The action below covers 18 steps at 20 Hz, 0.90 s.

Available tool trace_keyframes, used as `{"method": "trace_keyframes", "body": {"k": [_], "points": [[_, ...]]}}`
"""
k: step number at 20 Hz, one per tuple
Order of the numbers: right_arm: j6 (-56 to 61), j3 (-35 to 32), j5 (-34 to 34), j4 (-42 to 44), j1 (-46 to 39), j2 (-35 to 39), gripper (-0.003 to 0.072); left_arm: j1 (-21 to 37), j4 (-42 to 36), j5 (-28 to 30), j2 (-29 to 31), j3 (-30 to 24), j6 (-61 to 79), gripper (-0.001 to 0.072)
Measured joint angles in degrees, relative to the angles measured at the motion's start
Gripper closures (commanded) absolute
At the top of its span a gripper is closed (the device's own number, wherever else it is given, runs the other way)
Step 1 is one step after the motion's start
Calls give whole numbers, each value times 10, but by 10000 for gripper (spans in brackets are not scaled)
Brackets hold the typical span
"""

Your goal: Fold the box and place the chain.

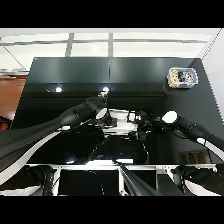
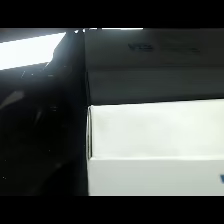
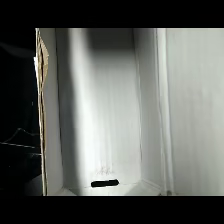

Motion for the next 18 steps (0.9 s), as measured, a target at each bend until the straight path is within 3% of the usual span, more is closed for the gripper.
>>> {"method": "trace_keyframes", "body": {"k": [4,6,14,17,18], "points": [[1,0,0,0,0,0,344,0,0,2,-2,0,-2,683],[0,0,0,0,0,0,-15,0,-1,2,-2,0,-2,683],[9,0,8,-19,-4,35,-12,1,2,3,-2,0,-7,684],[33,0,18,-65,-4,62,-10,1,8,0,-2,0,-12,683],[41,0,23,-81,-4,68,40,1,9,-2,-2,0,-12,683]]}}
